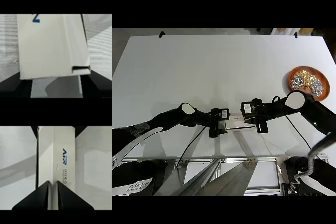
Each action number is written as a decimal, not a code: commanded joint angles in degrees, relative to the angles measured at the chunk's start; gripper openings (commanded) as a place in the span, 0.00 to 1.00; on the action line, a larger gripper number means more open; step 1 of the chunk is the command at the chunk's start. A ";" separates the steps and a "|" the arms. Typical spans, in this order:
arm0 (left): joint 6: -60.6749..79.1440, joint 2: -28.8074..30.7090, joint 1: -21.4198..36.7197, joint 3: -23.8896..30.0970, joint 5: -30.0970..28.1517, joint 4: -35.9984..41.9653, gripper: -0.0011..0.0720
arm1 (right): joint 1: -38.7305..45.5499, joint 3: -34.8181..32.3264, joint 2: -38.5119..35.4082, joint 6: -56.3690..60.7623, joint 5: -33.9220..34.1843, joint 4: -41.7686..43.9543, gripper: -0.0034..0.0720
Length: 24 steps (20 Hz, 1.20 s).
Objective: Fold the box and place the chain.
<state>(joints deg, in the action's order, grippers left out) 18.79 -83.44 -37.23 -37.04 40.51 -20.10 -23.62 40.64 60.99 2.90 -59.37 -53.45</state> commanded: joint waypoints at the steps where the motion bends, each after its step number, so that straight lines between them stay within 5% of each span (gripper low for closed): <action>1: 0.09 0.04 0.00 -0.04 0.02 -0.07 0.30 | -0.02 -0.28 -0.04 -0.42 0.26 -0.37 0.17; 9: 0.09 0.07 0.00 -0.04 0.02 -0.07 0.30 | 0.00 -3.39 -0.04 -0.42 0.57 0.24 0.16; 14: 0.09 0.07 0.00 -0.04 0.04 -0.07 0.30 | 0.00 -3.39 -0.61 -0.42 -1.70 4.81 0.45; 17: 0.09 0.07 0.00 -0.04 0.04 -0.07 0.30 | 0.02 -3.39 -2.62 -0.39 -1.70 7.50 0.44; 19: 0.09 0.04 0.00 -0.04 0.02 -0.07 0.30 | 0.07 -3.39 -3.02 -0.39 -1.64 10.23 0.37; 21: 0.09 0.04 0.00 -0.04 0.04 -0.07 0.30 | 0.07 -3.39 -2.97 -0.26 -1.64 11.93 0.07; 24: 0.09 0.04 0.00 -0.04 0.02 -0.07 0.30 | 0.07 -3.39 -0.66 0.35 -1.27 11.93 0.07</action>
<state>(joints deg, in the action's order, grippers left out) 18.90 -83.44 -37.23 -37.04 40.62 -20.18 -23.57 37.26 59.00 2.76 -60.82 -43.03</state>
